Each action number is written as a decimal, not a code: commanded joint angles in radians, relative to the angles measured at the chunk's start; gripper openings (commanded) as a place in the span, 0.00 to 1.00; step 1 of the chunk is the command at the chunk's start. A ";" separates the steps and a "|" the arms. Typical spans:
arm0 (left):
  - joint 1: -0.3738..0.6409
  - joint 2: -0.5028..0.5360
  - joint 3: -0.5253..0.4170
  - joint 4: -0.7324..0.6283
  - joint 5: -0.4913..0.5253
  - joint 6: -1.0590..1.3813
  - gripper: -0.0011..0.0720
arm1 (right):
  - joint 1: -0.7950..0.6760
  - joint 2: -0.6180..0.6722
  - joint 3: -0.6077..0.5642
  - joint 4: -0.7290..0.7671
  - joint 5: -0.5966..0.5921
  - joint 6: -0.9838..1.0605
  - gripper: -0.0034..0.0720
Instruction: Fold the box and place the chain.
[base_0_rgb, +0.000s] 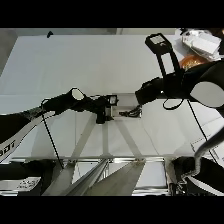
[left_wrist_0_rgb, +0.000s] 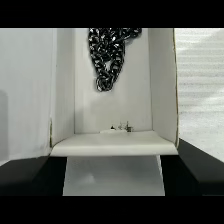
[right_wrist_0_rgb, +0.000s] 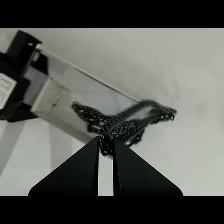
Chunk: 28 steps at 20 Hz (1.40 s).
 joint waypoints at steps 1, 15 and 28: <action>0.000 0.000 0.000 0.000 0.000 0.000 0.44 | 0.054 0.005 0.000 -0.054 0.007 0.076 0.07; 0.000 0.000 0.000 0.000 0.000 0.000 0.44 | 0.053 0.049 0.000 -0.362 0.096 0.249 0.06; 0.000 0.000 0.000 0.000 0.000 0.000 0.44 | 0.054 0.035 -0.001 -0.216 0.048 0.249 0.06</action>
